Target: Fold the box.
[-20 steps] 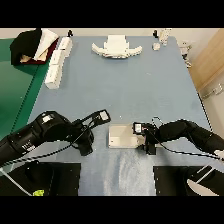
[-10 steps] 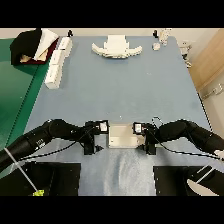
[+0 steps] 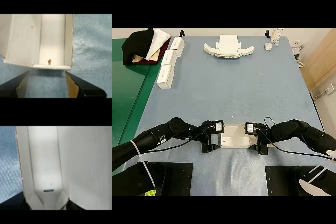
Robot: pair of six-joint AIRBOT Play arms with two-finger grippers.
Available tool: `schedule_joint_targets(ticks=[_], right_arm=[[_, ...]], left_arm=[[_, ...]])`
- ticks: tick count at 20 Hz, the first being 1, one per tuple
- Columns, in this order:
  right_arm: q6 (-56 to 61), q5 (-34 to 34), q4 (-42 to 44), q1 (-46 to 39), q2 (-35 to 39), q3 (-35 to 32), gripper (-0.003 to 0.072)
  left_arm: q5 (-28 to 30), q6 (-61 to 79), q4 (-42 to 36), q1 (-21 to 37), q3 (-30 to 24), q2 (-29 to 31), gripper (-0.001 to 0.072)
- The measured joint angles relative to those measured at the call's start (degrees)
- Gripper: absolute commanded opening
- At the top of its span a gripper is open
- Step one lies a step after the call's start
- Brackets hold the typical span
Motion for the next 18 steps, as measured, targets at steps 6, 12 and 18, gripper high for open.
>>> schedule_joint_targets(ticks=[6,12,18], right_arm=[[0.0,0.0,0.0,0.0,0.0,0.0,0.0528],[0.0,0.0,0.0,0.0,0.0,0.0,0.0528],[0.0,0.0,0.0,0.0,0.0,0.0,0.0528]], left_arm=[[0.2,4.2,-2.0,-1.6,0.0,-2.2,0.0698],[1.2,6.8,-4.5,-2.0,0.1,-5.0,0.0698],[2.0,10.3,-7.0,-2.0,0.7,-6.9,0.0698]])
